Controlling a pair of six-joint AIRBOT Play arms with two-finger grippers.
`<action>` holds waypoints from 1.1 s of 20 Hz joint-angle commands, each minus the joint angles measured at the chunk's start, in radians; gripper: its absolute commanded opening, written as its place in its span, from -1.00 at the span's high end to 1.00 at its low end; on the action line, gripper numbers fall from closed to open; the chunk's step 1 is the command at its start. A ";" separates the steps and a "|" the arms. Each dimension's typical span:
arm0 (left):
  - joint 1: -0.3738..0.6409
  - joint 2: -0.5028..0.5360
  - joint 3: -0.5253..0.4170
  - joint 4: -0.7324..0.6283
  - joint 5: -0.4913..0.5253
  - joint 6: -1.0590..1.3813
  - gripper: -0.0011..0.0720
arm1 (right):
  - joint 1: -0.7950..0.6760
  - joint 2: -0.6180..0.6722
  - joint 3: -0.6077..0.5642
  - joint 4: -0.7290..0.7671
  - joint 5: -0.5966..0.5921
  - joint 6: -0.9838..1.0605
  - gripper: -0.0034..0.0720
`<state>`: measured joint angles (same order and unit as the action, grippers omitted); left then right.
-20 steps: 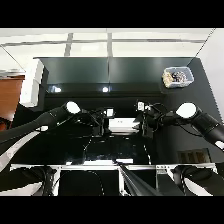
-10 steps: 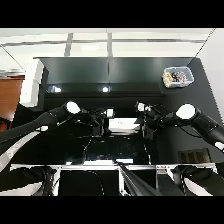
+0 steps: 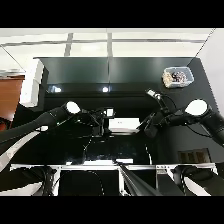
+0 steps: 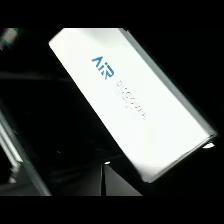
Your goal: Fold the box and place the chain.
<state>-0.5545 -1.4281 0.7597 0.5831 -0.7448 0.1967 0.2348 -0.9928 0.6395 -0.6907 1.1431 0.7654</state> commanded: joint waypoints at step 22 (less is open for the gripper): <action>0.000 0.000 0.000 0.000 0.000 -0.007 0.01 | 0.020 -0.201 -0.011 0.113 -0.109 0.265 0.88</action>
<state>-0.5545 -1.4281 0.7597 0.5831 -0.7441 0.1982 0.2607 -1.1965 0.6037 -0.5755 0.9703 1.0302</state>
